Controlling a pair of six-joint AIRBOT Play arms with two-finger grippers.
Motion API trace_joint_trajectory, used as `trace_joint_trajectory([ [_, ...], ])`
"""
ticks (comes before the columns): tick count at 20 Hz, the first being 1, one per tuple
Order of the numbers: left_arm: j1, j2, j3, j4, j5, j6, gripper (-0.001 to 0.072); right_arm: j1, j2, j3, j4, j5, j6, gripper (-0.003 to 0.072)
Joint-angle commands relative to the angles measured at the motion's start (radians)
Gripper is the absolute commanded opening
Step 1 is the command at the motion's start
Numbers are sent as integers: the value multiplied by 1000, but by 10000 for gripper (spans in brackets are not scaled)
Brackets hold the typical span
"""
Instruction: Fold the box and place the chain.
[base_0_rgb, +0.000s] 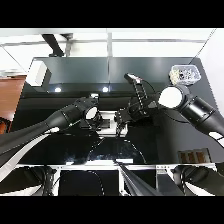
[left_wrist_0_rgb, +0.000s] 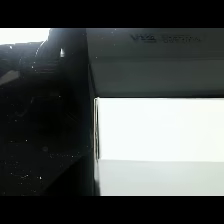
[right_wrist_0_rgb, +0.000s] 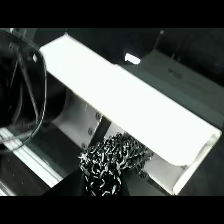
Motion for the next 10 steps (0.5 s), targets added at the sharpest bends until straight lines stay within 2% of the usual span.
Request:
trace_joint_trajectory([
  [1, 1, 0, 0, 0, 0, 0, 29, -15, -1, 0, 2, -31, -1, 13],
  [5, 1, 0, 0, 0, 0, 0, 29, -63, 2, 92, 2, 55, -1, 14],
  [10, 1, 0, 0, 0, 0, 0, 29, -73, 4, 174, 2, 76, -1, 14],
])
